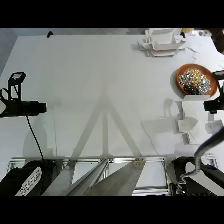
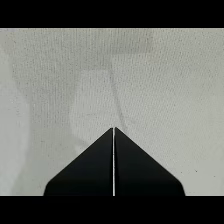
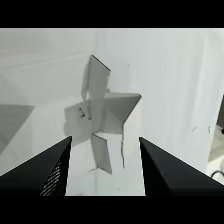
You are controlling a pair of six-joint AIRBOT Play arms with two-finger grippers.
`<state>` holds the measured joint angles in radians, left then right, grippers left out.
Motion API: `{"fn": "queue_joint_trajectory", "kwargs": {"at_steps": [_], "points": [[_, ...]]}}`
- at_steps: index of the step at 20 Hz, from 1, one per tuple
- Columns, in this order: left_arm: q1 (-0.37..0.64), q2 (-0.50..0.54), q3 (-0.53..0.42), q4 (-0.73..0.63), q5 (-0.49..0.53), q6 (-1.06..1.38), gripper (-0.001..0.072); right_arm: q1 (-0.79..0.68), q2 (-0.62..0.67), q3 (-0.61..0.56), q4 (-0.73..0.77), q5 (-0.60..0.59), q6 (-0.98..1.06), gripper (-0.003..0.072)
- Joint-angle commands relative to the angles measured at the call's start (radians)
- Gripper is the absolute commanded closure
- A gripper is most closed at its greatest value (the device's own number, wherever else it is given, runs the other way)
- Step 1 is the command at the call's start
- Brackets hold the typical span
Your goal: Fold the box and place the chain.
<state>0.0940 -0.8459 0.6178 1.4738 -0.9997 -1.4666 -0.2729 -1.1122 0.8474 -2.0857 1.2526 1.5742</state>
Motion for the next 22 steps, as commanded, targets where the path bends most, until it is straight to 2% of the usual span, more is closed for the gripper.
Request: {"fn": "queue_joint_trajectory", "kwargs": {"at_steps": [1,5,6,9,10,11,13,16,18,19,22], "points": [[0.0,0.0,0.0,0.0,0.0,0.0,0.0699,-0.116,-0.064,0.0,-0.012,0.031,-0.009,0.0251],[0.0,0.0,0.0,0.0,0.0,0.0,0.0699,-0.14,-0.166,0.0,-0.027,0.058,-0.009,0.0251],[0.0,0.0,0.0,0.0,0.0,0.0,0.0699,-0.141,-0.19,0.0,-0.048,0.063,0.01,0.0281],[0.0,0.0,0.0,0.0,0.0,0.0,0.0699,-0.147,-0.232,0.0,-0.11,0.066,0.066,0.0433],[0.0,0.0,0.0,0.0,0.0,0.0,0.0699,-0.15,-0.245,0.0,-0.112,0.068,0.067,0.0514],[0.0,0.0,0.0,0.0,0.0,0.0,0.0699,-0.15,-0.256,0.0,-0.111,0.068,0.068,0.0539],[0.0,0.0,0.0,0.0,0.0,0.0,0.0699,-0.152,-0.263,0.0,-0.114,0.061,0.062,0.0678],[0.0,0.0,0.0,0.0,0.0,0.0,0.0699,-0.11,-0.225,0.0,-0.092,0.072,-0.002,0.0678],[0.0,0.0,0.0,0.0,0.0,0.0,0.0699,-0.052,-0.162,0.0,-0.033,0.071,-0.039,0.0678],[0.0,0.0,0.0,0.0,0.0,0.0,0.0699,-0.023,-0.121,0.0,0.047,0.068,-0.068,0.0678],[0.0,0.0,0.0,0.0,0.0,0.0,0.0699,0.052,0.006,0.0,0.395,0.014,-0.11,0.0679]]}}
